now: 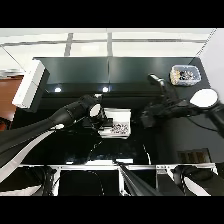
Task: Fold the box and place the chain.
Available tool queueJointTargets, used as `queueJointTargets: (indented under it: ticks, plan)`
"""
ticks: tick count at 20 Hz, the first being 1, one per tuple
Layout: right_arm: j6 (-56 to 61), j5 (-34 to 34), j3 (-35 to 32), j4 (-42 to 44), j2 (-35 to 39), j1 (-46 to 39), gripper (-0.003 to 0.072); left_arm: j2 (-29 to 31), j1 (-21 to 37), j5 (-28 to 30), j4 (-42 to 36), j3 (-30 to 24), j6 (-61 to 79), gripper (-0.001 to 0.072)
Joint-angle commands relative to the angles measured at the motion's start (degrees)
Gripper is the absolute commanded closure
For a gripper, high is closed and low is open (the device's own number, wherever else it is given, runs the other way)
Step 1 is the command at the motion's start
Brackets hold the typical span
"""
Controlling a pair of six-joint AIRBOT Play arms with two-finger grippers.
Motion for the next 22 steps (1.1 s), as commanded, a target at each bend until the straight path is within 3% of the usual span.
queueJointTargets:
  ticks: [1, 6, 7, 8, 10, 12, 15, 17, 19, 21, 22]
  plan:
    - [-0.7, 11.7, 1.0, -10.2, 2.2, -10.0, 0.0391, 0.0, 0.0, 0.3, -1.2, 0.0, 0.0, 0.0684]
    - [-3.3, 12.7, 1.0, -6.8, 2.5, -14.0, 0.0391, 0.4, 0.1, -0.2, -1.7, 1.1, -0.6, 0.0676]
    - [-3.4, 12.7, 1.0, -5.8, 2.5, -14.0, 0.0391, 0.9, -0.2, -0.2, -0.4, 1.5, -2.0, 0.0566]
    - [-3.5, 12.7, 1.0, -5.0, 2.5, -14.0, 0.0391, 1.7, -0.5, -0.2, 1.7, 1.9, -3.4, 0.04]
    - [-3.5, 12.7, 1.0, -4.5, 2.5, -14.0, 0.039, 4.8, -1.7, -0.2, 6.1, 2.3, -4.1, 0.0347]
    - [-3.5, 12.7, 1.0, -4.6, 2.5, -14.0, 0.0391, 8.8, -2.0, -3.3, 10.7, 2.1, -2.9, 0.0217]
    - [-3.5, 12.9, 1.0, -4.8, 2.5, -14.1, 0.0391, 17.5, -1.2, -7.6, 22.5, -3.0, -4.8, 0.0218]
    - [-3.5, 12.6, 1.0, -5.1, 2.5, -14.1, 0.039, 24.3, 4.7, -6.6, 26.5, -10.4, -12.4, 0.0219]
    - [-3.3, 10.4, 1.0, -5.1, 2.5, -14.1, 0.0391, 29.4, 13.4, 3.3, 14.7, -18.3, -4.9, 0.022]
    - [-3.2, 8.1, 1.0, -5.0, 2.5, -14.1, 0.0391, 30.8, 20.3, 13.0, -7.8, -24.5, 21.9, 0.022]
    - [-3.2, 7.3, 1.0, -5.0, 2.5, -14.1, 0.0391, 30.4, 22.0, 14.8, -19.5, -26.6, 39.9, 0.022]
